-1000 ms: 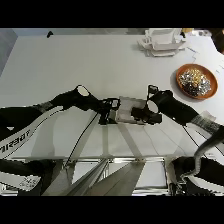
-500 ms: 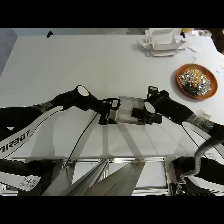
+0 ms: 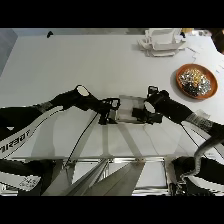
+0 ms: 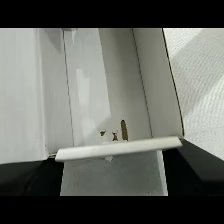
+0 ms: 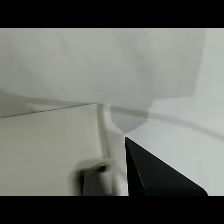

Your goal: Fold the box and place the chain.

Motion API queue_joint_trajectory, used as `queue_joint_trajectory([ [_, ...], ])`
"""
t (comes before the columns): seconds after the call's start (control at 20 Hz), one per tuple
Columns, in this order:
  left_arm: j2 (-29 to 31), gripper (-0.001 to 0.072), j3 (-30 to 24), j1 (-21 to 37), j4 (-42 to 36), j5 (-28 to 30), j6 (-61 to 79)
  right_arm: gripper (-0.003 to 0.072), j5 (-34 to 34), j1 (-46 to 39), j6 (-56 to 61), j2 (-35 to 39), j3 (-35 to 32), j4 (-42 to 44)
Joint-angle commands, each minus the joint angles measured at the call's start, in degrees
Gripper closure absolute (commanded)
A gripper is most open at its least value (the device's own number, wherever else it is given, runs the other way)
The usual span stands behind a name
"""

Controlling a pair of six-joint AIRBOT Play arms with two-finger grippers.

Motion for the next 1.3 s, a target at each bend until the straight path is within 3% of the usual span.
queue_joint_trajectory([
  [0.0, 0.0, 0.07, 0.0, 0.0, 0.0, 0.0, 0.2, 0.0403, 0.7, 0.1, -3.2, 0.0, 0.1, -0.8],
  [0.1, 0.0, 0.07, 0.0, 0.0, 0.0, 0.0, 0.2, 0.0569, 0.6, 0.1, -4.5, 0.0, 0.1, -0.8],
  [0.2, 0.0, 0.07, 0.1, 0.0, 0.0, 0.0, 0.2, 0.0608, 0.7, 0.1, -6.4, 0.0, 0.1, -0.8],
  [0.25, 0.0, 0.07, 0.0, 0.0, 0.1, 0.0, 0.2, 0.0674, 0.7, 0.1, -8.0, 0.0, 0.1, -0.8],
  [0.5, 0.0, 0.07, 0.1, 0.0, 0.1, 0.0, 0.2, 0.0668, 0.9, 0.1, -13.3, 0.0, 0.1, -0.7],
  [0.6, 0.0, 0.07, 0.0, 0.0, 0.1, 0.0, 0.2, 0.0557, 0.9, 0.1, -13.6, 0.0, 0.1, -0.7],
  [0.75, 0.0, 0.07, 0.1, 0.0, 0.1, 0.0, 0.2, 0.0537, 1.9, 0.0, -15.1, 0.0, 0.1, -0.8],
  [0.9, 0.0, 0.07, 0.0, 0.0, 0.1, 0.0, 0.2, 0.0242, 2.7, 0.0, -16.1, 1.0, 0.1, -1.0],
  [0.95, 0.0, 0.07, 0.0, 0.0, 0.1, 0.0, 0.2, 0.0203, 2.7, 0.0, -17.7, 1.6, 0.1, -1.0],
  [1.25, 0.0, 0.07, 0.0, 0.0, 0.1, 0.0, 0.2, 0.0206, 7.9, 0.0, -35.7, 14.3, 0.2, -1.9],
])
